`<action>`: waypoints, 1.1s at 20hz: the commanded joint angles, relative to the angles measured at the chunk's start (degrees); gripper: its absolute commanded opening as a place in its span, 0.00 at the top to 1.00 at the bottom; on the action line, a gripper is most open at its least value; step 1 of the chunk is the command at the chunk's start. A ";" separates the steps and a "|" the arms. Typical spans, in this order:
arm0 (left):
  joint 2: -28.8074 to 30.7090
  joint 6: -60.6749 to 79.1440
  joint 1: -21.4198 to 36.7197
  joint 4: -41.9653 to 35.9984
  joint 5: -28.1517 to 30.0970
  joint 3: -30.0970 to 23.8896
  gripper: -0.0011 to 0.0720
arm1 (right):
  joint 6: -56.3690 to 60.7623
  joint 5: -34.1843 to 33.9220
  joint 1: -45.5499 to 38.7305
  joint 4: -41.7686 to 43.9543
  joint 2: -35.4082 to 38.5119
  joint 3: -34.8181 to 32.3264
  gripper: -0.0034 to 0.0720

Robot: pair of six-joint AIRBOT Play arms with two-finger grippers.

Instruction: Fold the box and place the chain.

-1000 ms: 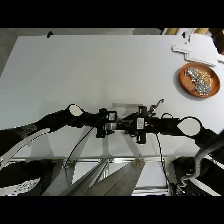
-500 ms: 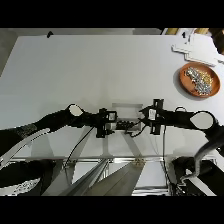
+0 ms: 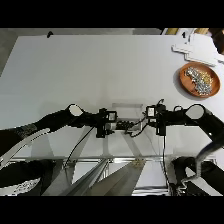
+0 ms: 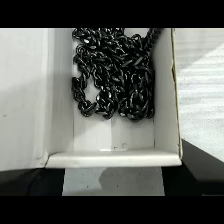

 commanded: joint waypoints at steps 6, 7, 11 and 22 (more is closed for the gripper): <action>0.00 0.02 0.00 0.02 0.02 0.02 0.69 | -8.35 -5.55 2.93 8.90 -5.86 -0.02 0.92; 0.00 0.02 0.00 0.00 0.00 0.02 0.69 | -6.95 -4.90 2.95 7.15 -5.35 -0.02 0.93; 0.00 0.02 0.00 0.00 0.02 0.02 0.69 | 4.79 -2.93 2.95 -7.80 1.46 -0.02 0.93; 0.00 0.02 0.00 0.00 0.00 0.02 0.69 | -4.09 -0.24 2.95 -5.60 7.61 -0.04 0.65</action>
